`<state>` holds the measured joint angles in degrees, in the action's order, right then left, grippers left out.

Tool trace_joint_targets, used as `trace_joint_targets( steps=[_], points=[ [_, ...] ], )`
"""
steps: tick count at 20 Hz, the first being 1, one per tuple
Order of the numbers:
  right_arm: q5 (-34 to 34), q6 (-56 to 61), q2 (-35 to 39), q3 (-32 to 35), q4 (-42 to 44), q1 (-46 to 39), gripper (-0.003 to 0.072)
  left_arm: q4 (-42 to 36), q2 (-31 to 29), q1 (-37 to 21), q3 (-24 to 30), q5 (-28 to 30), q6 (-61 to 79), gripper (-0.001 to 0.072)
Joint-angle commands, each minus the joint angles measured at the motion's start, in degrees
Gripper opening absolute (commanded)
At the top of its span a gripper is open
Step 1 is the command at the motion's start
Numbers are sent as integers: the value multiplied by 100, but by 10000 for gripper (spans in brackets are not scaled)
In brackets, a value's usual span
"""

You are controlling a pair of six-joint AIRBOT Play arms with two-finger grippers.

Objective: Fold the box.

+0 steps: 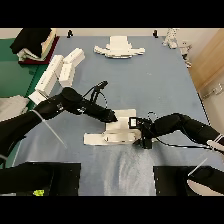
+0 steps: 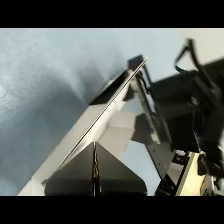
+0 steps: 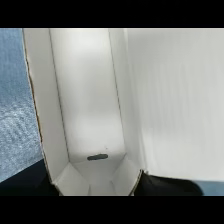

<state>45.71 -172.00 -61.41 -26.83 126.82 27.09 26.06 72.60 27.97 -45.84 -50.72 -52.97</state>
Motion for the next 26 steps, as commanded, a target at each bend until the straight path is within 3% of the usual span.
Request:
trace_joint_targets(
  steps=[1,13,18,23,26],
  points=[
    [-2,0,4,0,0,4,508,-37,739,28,-125,129,-365,16],
    [-2,0,4,0,0,4,508,-79,780,22,-179,17,13,15],
    [-2,0,4,0,0,4,508,308,-374,63,-188,15,452,14],
    [-2,0,4,0,0,4,508,2157,-1635,708,-179,2,216,14],
    [-2,0,4,0,0,4,508,2721,-2426,750,258,-168,623,13]
  ],
)
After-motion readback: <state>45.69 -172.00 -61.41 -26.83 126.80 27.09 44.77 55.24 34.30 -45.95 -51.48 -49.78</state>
